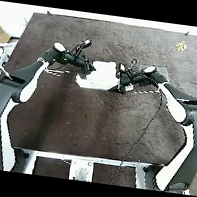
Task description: Fold the box and place the chain.
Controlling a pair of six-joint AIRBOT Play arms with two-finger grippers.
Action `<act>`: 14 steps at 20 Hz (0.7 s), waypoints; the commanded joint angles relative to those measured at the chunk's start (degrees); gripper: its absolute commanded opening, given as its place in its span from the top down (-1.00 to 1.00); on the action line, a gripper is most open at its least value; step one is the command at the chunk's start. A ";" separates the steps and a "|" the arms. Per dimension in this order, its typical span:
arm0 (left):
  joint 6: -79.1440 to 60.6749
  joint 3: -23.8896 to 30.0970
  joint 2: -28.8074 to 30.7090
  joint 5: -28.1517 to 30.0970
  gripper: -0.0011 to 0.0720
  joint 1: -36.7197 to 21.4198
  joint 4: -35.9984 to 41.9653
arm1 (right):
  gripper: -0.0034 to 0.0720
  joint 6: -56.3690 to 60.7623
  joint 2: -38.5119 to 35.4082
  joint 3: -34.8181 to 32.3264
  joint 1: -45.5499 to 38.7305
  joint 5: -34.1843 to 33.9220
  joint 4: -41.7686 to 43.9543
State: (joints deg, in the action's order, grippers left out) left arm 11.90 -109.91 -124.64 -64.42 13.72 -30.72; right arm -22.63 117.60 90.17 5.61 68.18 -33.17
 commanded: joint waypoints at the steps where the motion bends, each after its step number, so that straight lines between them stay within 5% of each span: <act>1: 0.13 0.11 -0.74 -1.11 0.89 0.11 -0.74 | -0.25 -0.04 0.04 0.04 0.02 0.04 -0.07; 14: 0.04 -0.15 4.81 -3.58 0.89 -0.09 -1.60 | -0.25 -0.04 0.04 0.04 0.02 0.26 -0.07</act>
State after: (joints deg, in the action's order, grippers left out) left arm 12.01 -109.89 -122.34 -67.94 13.74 -32.73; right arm -22.76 117.60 90.17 5.61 68.29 -33.26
